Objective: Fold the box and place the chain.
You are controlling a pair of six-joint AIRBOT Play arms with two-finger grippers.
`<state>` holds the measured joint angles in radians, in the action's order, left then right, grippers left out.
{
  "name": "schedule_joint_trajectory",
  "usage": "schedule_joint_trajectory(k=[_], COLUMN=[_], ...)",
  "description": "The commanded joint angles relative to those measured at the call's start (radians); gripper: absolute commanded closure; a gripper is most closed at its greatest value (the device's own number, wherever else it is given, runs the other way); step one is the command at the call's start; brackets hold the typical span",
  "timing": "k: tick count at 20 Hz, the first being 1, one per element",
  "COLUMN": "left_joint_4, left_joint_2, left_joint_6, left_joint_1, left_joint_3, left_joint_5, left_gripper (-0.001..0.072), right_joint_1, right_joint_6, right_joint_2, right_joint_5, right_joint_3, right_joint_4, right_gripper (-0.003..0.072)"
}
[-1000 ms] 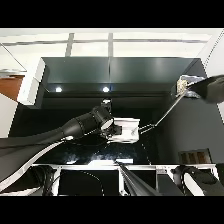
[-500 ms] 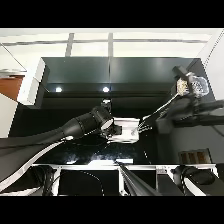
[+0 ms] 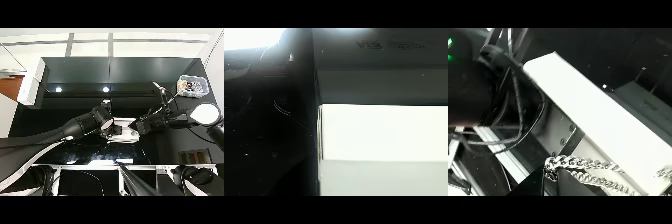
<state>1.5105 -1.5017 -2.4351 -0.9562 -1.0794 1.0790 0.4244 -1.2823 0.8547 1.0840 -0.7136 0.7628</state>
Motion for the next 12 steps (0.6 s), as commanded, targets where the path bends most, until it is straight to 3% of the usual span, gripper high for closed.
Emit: schedule_joint_trajectory(k=[1,2,3,5,8,9,12], left_joint_4=[0.000,0.000,0.000,0.000,0.000,0.000,0.000], left_joint_2=[-0.001,-0.001,-0.001,-0.001,-0.001,-0.001,-0.001], left_joint_6=[0.000,0.000,0.000,0.000,0.000,0.000,0.000], left_joint_1=[-0.001,-0.001,-0.001,-0.001,-0.001,-0.001,-0.001], left_joint_3=[0.000,0.000,0.000,0.000,0.000,0.000,0.000], left_joint_5=[0.000,0.000,0.000,0.000,0.000,0.000,0.000], left_gripper=[0.0676,0.0676,0.0676,0.0676,0.0676,0.0676,0.0676], right_joint_1=[-0.016,-0.050,-0.095,-0.215,-0.413,-0.468,-0.571], right_joint_6=[-0.027,-0.026,-0.025,-0.020,-0.011,-0.014,-0.210], right_joint_2=[0.008,0.007,0.006,-0.006,-0.025,-0.025,-0.005], right_joint_5=[-0.027,-0.006,0.030,0.112,0.143,0.108,-0.206], right_joint_3=[0.005,0.003,-0.005,-0.026,-0.029,-0.023,0.055], right_joint_4=[0.007,0.012,0.024,0.070,0.166,0.238,0.471], right_gripper=[0.0620,0.0272,0.0021,0.0015,0.0015,0.0015,0.0015])
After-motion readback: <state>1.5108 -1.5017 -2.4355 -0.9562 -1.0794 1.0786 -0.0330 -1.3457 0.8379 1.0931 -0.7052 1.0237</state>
